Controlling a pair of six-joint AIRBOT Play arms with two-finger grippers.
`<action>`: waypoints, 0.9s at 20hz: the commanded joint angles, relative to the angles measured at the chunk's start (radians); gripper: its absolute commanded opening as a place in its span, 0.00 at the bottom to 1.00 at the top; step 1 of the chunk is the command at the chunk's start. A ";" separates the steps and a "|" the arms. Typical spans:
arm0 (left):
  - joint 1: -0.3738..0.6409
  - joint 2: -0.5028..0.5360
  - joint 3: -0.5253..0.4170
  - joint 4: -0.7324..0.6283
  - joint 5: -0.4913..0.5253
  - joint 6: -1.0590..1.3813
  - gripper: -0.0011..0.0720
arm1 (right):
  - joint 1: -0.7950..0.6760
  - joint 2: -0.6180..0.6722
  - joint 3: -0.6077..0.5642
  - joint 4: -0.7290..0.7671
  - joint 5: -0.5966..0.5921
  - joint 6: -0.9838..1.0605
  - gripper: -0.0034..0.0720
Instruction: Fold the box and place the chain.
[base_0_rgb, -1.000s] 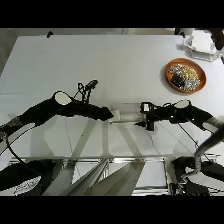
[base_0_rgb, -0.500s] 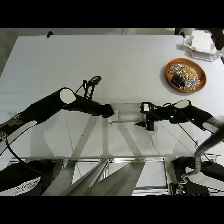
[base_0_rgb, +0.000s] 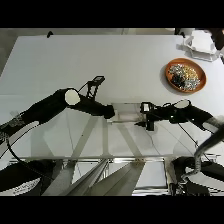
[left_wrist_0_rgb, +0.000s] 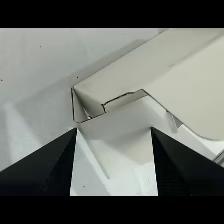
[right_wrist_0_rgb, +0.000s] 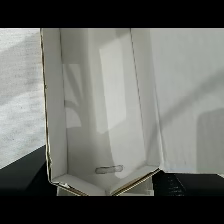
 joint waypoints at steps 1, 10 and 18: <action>-0.016 -0.006 0.003 0.032 0.007 -0.043 0.72 | 0.000 0.000 0.000 0.000 0.000 0.000 0.68; -0.043 -0.023 0.024 0.058 0.011 -0.121 0.72 | 0.000 0.000 0.000 0.000 0.000 0.000 0.68; -0.109 -0.080 0.105 0.188 -0.035 -0.266 0.72 | 0.000 0.000 0.000 0.000 0.000 0.000 0.68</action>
